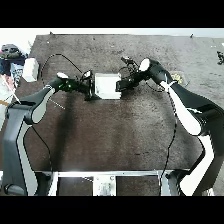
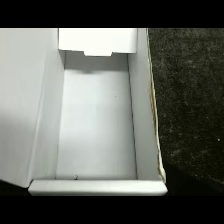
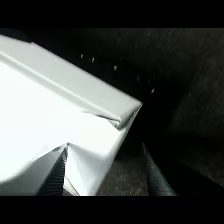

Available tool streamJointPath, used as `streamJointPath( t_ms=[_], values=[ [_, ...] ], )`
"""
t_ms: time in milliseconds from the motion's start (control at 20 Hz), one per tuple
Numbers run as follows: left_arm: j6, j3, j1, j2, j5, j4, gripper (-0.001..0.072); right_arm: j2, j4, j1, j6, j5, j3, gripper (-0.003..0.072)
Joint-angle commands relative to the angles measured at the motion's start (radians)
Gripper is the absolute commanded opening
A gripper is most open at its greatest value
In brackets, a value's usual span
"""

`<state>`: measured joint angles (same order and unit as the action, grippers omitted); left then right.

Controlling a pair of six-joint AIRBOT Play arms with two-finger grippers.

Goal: Fold the box and place the chain.

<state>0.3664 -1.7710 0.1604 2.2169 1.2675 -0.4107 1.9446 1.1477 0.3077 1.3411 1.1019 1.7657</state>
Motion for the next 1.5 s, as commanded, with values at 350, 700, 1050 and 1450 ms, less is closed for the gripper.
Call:
streamJointPath(
  t_ms=[350,700,1050,1450],
  values=[
    [-0.002,0.000,-0.001,0.000,0.000,0.000,0.0395,0.058,0.351,0.113,0.275,0.043,0.127,0.0466],
    [-0.002,0.000,-0.001,0.000,0.000,0.000,0.0395,0.090,0.471,0.146,0.445,0.081,0.145,0.0465],
    [-0.002,0.000,-0.001,0.000,0.000,0.000,0.0395,0.105,0.472,0.149,0.493,0.058,0.150,0.0296],
    [-0.002,0.000,-0.001,0.000,0.000,0.000,0.0394,0.106,0.472,0.163,0.515,0.031,0.150,0.0212]
  ],
)
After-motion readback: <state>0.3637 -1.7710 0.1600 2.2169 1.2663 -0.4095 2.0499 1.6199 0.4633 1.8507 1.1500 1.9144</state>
